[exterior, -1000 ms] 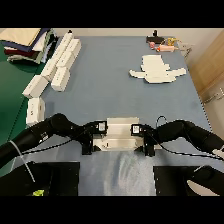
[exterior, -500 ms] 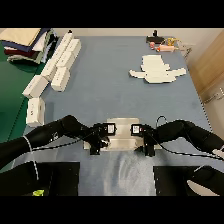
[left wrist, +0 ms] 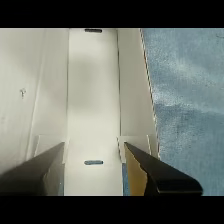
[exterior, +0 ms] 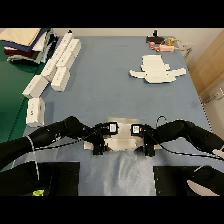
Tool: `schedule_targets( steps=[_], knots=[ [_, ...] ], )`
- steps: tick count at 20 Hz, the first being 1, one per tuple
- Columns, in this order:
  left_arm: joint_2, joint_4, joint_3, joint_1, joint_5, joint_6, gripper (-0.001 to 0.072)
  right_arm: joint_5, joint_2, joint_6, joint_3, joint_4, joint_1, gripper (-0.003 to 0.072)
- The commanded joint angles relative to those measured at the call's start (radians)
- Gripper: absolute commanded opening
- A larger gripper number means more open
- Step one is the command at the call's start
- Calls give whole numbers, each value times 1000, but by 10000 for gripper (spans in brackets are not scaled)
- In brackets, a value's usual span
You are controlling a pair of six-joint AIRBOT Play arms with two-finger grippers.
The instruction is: Fold the box.
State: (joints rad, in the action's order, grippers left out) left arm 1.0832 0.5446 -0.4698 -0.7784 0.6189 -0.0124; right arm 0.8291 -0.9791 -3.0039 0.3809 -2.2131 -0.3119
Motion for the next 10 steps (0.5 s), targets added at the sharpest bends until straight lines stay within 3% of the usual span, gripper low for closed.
schedule_targets(
  steps=[1,3,4,10],
  knots=[
    [-3,31,-1,0,-6,43,422,0,1,0,0,0,0,497],
    [-26,116,-1,0,-1,130,119,-1,1,0,0,0,0,497],
    [-47,176,-1,0,11,188,50,0,1,0,0,0,0,497],
    [-270,516,-1,44,153,755,26,0,1,0,0,0,0,498]
  ],
)
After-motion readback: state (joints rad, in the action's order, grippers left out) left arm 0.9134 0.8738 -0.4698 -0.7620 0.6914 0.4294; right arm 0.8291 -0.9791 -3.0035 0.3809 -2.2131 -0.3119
